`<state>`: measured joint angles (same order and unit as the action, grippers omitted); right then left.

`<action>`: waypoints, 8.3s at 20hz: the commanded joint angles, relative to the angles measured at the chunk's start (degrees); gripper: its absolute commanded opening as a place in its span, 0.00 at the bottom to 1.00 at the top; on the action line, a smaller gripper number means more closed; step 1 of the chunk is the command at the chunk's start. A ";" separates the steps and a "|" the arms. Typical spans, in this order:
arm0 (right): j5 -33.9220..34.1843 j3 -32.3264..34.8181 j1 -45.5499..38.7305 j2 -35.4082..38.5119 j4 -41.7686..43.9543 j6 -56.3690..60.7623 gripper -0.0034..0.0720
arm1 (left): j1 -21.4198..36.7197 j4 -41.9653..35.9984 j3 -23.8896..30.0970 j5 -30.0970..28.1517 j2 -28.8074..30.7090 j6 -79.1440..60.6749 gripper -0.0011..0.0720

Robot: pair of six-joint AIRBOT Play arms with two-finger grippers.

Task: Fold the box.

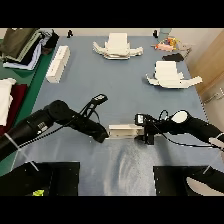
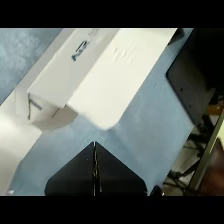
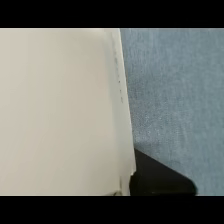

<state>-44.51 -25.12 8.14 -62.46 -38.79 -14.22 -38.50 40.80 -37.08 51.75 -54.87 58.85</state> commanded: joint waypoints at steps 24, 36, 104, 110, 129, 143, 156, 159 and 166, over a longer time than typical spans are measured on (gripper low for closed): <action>-0.02 0.02 0.04 0.02 0.04 0.00 0.65 | 5.16 -7.06 -11.65 -10.14 -18.88 10.82 0.04; -0.02 0.02 0.04 0.02 0.02 0.00 0.65 | 8.70 11.17 -9.33 6.80 8.09 -6.56 0.03; 0.00 0.02 0.04 0.02 0.04 0.00 0.65 | 12.55 -2.69 9.75 -6.08 -5.90 11.32 0.04; -0.02 0.02 0.04 0.02 0.04 0.00 0.65 | 10.03 -4.50 7.82 -5.62 -5.73 11.04 0.04; -0.02 0.02 0.04 0.02 0.04 0.00 0.65 | 17.31 -2.89 2.69 6.01 -5.75 10.49 0.57; 0.00 0.02 0.04 0.02 0.04 0.00 0.65 | 12.76 -15.63 2.69 -0.44 -10.03 2.03 0.61; -0.02 0.02 0.04 0.02 0.02 0.00 0.65 | -4.24 18.62 -4.39 -11.76 -10.82 36.33 0.61; 0.00 0.02 0.04 0.02 0.04 0.00 0.65 | -6.73 23.54 -5.27 -11.69 -11.43 43.78 0.61; -0.02 0.02 0.04 0.02 0.04 0.00 0.65 | -9.31 28.59 -10.45 -8.59 -17.16 52.70 0.59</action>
<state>-44.51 -25.12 8.16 -62.46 -38.76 -14.22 -46.94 65.63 -45.45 41.41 -69.63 105.73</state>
